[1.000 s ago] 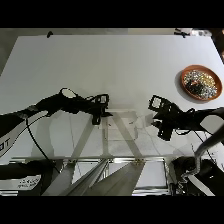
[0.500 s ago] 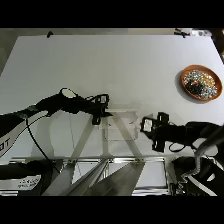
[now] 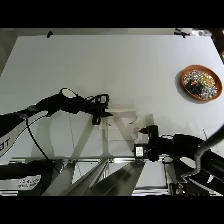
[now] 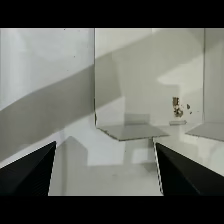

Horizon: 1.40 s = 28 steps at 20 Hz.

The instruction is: Fold the box and place the chain.

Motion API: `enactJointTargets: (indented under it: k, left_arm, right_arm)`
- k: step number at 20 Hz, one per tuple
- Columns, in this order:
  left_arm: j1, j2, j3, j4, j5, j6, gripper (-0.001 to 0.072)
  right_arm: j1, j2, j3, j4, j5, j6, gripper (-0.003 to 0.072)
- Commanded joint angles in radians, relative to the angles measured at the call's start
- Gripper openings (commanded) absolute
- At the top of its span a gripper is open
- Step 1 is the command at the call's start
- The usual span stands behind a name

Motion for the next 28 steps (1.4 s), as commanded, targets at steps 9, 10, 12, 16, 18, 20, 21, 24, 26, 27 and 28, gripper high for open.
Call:
enactJointTargets:
  k: [9, 10, 12, 16, 18, 20, 21, 24, 26, 27, 28]
  left_arm:
    - [0.000, 0.000, 0.001, 0.000, 0.000, 0.000, 0.0010]
    - [0.000, 0.000, 0.001, 0.000, 0.000, 0.000, 0.0010]
    - [0.000, 0.000, 0.001, 0.000, 0.000, 0.000, 0.0010]
    - [0.000, 0.000, 0.001, 0.000, 0.000, 0.000, 0.0010]
    - [0.000, 0.000, 0.001, 0.000, 0.000, 0.000, 0.0010]
    - [0.000, 0.000, 0.001, 0.000, 0.000, 0.000, 0.0010]
    - [0.000, 0.000, 0.001, 0.000, 0.000, 0.000, 0.0010]
    - [0.000, 0.000, 0.001, 0.000, 0.000, 0.000, 0.0010]
    - [0.000, 0.000, 0.001, 0.000, 0.000, 0.000, 0.0010]
    - [0.000, 0.000, 0.001, 0.000, 0.000, 0.000, 0.0010]
    - [0.000, 0.000, 0.001, 0.000, 0.000, 0.000, 0.0010]
  right_arm:
    - [0.021, -0.236, -0.014, -0.025, -0.295, -0.008, 0.0699]
    - [0.021, -0.236, -0.014, -0.024, -0.309, -0.008, 0.0697]
    - [0.021, -0.236, -0.014, -0.024, -0.351, -0.008, 0.0695]
    - [-0.014, -0.236, -0.013, -0.024, -0.388, -0.008, 0.0695]
    - [-0.026, -0.235, -0.009, -0.024, -0.396, -0.009, 0.0693]
    - [-0.026, -0.227, 0.008, -0.024, -0.397, -0.009, 0.0693]
    - [-0.026, -0.214, 0.015, -0.023, -0.396, -0.014, 0.0692]
    - [-0.026, -0.170, 0.018, 0.029, -0.391, -0.091, 0.0692]
    - [-0.051, -0.153, 0.018, 0.105, -0.387, -0.176, 0.0692]
    - [-0.076, -0.153, 0.018, 0.129, -0.387, -0.197, 0.0692]
    - [-0.103, -0.153, 0.018, 0.146, -0.388, -0.208, 0.0692]
